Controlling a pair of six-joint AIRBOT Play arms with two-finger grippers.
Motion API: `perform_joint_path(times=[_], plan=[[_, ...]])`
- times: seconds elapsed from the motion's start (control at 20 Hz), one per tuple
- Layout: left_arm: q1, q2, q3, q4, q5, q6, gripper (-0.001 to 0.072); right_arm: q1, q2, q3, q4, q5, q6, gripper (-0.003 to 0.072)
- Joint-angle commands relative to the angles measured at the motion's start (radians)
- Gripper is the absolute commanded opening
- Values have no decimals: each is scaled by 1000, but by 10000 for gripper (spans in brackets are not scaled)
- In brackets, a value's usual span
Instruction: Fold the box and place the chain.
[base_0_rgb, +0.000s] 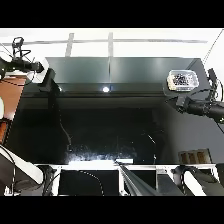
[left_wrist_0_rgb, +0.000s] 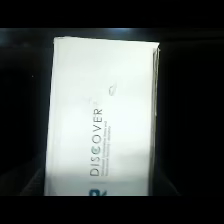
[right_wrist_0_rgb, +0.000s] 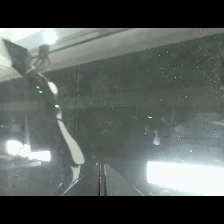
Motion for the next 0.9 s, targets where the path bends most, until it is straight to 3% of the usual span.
perform_joint_path(times=[0.0, 0.15, 0.3, 0.35, 0.4, 0.45, 0.55, 0.65, 0.85], plan=[[-26, -72, 116, 110, -19, -84, 716, 0, 0, 1, 0, -32, 27, 44], [-42, -2, 208, 144, -148, -109, 717, 0, 0, 1, 0, -26, 34, 44], [-45, 126, 206, 137, -314, -200, 705, 0, 0, 1, -3, -71, 30, 45], [-44, 163, 196, 88, -414, -316, 534, 0, 0, 1, -5, -114, 30, 45], [-44, 195, 157, -4, -516, -370, 227, 0, 0, 1, -5, -156, 31, 45], [-52, 230, 87, -131, -625, -341, 28, 0, 0, 1, -22, -194, 31, 44], [-103, 333, -105, -269, -700, -300, 25, 0, 0, 1, -75, -186, 31, 45], [-177, 525, -372, -286, -567, -269, 25, -1, 1, 1, -135, -124, 32, 45], [-309, 993, -948, -290, -177, -266, 26, 0, 13, 0, -253, -118, 22, 44]])
